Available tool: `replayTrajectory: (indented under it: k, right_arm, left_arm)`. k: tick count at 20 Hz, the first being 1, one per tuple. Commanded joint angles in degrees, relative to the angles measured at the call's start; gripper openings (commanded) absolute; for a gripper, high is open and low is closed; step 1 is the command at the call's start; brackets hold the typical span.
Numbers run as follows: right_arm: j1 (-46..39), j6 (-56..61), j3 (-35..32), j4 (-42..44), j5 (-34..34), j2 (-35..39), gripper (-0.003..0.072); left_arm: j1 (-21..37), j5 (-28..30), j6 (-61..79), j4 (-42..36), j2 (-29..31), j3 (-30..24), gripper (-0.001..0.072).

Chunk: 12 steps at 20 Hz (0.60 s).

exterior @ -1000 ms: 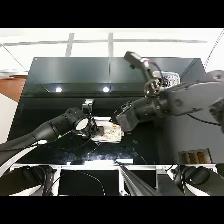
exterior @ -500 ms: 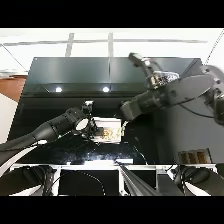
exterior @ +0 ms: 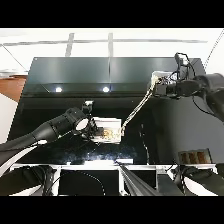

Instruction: Fold the box and place the chain.

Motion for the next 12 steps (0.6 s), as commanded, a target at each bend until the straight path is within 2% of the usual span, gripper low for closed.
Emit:
replayTrajectory:
  k: [1,5,9,10,12]
  right_arm:
    - [-1.05,13.22,-1.81,-3.65,13.92,-7.08,0.0696]
    - [-0.72,21.7,-1.42,-3.8,16.13,-13.79,0.0695]
    - [0.15,27.08,-1.4,-3.78,20.04,-16.81,0.0693]
    - [0.55,28.13,-1.16,-3.78,21.42,-17.27,0.0637]
    - [1.03,29.07,0.24,-4.11,21.84,-18.82,0.0629]
  left_arm:
    - [0.0,0.22,-0.02,0.11,-0.02,0.02,0.0034]
    - [0.0,0.31,-0.02,0.11,-0.02,0.02,0.0034]
    - [0.0,0.2,-0.02,-0.07,-0.02,0.02,0.0034]
    - [0.0,0.2,-0.02,-0.07,-0.02,0.02,0.0034]
    - [0.0,0.09,-0.02,-0.11,-0.02,0.02,0.0034]
